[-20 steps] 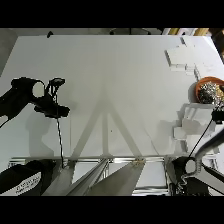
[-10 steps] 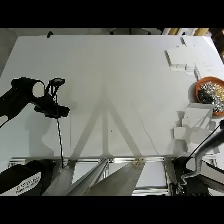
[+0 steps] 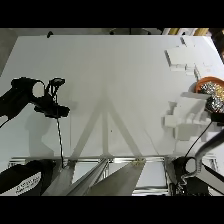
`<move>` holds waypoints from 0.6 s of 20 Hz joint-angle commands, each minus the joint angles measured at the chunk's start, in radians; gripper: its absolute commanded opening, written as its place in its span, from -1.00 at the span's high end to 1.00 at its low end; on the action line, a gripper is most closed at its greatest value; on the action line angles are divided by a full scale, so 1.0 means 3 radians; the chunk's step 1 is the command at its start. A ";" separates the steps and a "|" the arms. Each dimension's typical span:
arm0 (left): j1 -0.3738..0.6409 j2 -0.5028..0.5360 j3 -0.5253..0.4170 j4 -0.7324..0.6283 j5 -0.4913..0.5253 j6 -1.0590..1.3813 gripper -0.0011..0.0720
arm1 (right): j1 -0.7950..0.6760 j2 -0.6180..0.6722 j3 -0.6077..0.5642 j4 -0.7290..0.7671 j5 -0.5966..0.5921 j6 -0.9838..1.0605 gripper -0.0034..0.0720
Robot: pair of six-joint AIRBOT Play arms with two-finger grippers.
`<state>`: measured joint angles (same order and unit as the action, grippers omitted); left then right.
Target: Fold the box and place the chain.
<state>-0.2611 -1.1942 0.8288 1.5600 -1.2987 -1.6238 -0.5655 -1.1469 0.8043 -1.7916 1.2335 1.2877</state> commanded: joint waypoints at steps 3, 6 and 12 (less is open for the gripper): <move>0.0000 0.0003 -0.0001 0.0001 0.0000 0.0001 0.89 | 0.1033 0.0551 -0.0051 0.0978 0.0116 -0.0095 0.86; 0.0000 0.0003 -0.0001 0.0001 0.0003 0.0001 0.89 | 0.1527 0.0855 -0.0381 0.1358 0.0038 -0.0064 0.86; 0.0000 0.0001 -0.0001 -0.0003 0.0111 -0.0001 0.89 | 0.2354 0.1434 -0.1157 0.1475 -0.0500 0.0418 0.86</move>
<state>-0.2611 -1.1942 0.8288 1.5600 -1.2884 -1.6238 0.0296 -0.7898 0.5465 -1.3865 1.1637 1.3403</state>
